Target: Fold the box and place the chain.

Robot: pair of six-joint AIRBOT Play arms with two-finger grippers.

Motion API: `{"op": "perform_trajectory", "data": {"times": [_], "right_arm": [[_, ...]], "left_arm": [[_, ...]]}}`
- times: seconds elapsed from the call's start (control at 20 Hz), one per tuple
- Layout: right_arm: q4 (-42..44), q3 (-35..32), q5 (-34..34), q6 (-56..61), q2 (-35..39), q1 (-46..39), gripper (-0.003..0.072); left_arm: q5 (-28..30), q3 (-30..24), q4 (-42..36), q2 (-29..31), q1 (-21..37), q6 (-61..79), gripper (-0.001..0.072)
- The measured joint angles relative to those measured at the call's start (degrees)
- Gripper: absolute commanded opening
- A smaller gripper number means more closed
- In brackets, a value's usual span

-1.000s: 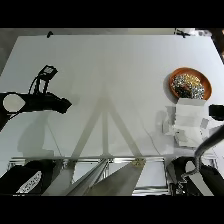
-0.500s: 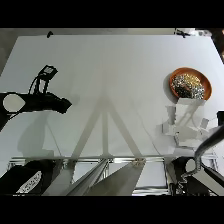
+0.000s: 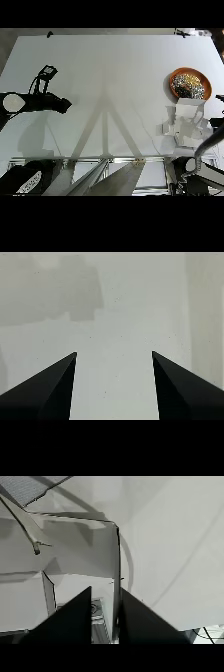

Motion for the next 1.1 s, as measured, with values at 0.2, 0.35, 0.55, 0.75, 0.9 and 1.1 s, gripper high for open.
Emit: {"op": "perform_trajectory", "data": {"times": [0.2,0.35,0.55,0.75,0.9,1.1], "right_arm": [[2.4,-0.7,0.4,-1.4,-0.1,0.0,0.0009],[9.4,-0.8,1.8,-4.7,2.4,1.7,0.0008],[21.4,-0.9,3.0,-7.1,9.0,8.1,0.0008],[33.3,-2.4,1.8,-7.6,17.0,17.9,0.0008],[40.5,-6.3,-2.9,-6.2,20.8,25.7,0.0008],[47.0,-13.2,-12.3,-4.2,22.6,34.9,0.0009]], "left_arm": [[0.0,0.0,0.0,0.0,0.0,0.0,0.0506],[0.0,0.0,0.0,0.0,0.0,0.0,0.0506],[0.0,0.0,0.0,0.0,0.0,0.0,0.0506],[0.0,0.0,0.0,0.0,0.0,0.0,0.0506],[0.0,0.0,0.0,0.0,0.0,0.0,0.0506],[0.0,0.0,-0.1,0.0,0.0,0.0,0.0506]]}}
